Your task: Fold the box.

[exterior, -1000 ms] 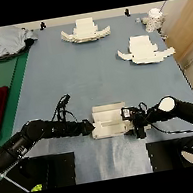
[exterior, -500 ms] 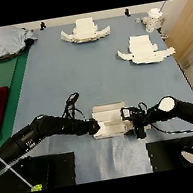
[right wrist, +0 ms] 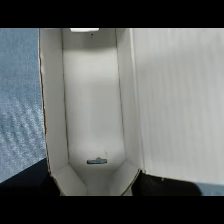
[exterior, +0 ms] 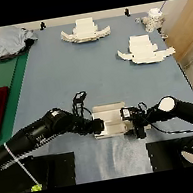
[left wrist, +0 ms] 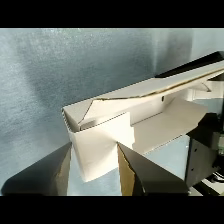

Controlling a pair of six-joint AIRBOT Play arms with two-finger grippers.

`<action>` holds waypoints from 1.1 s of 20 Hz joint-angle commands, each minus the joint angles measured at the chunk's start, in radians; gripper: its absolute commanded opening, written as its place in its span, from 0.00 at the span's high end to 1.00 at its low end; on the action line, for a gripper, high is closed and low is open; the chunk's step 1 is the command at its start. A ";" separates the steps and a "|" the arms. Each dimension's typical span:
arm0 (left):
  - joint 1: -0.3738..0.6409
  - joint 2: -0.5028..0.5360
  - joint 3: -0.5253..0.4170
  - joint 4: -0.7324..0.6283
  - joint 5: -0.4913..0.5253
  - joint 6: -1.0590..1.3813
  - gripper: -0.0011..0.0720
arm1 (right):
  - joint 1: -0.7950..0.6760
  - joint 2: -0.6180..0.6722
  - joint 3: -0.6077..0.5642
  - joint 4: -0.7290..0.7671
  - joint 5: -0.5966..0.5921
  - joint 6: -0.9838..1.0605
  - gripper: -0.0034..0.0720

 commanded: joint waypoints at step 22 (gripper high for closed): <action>-0.121 -0.365 0.273 0.230 -0.246 -0.386 0.50 | 0.000 0.001 0.001 0.000 0.000 0.000 0.25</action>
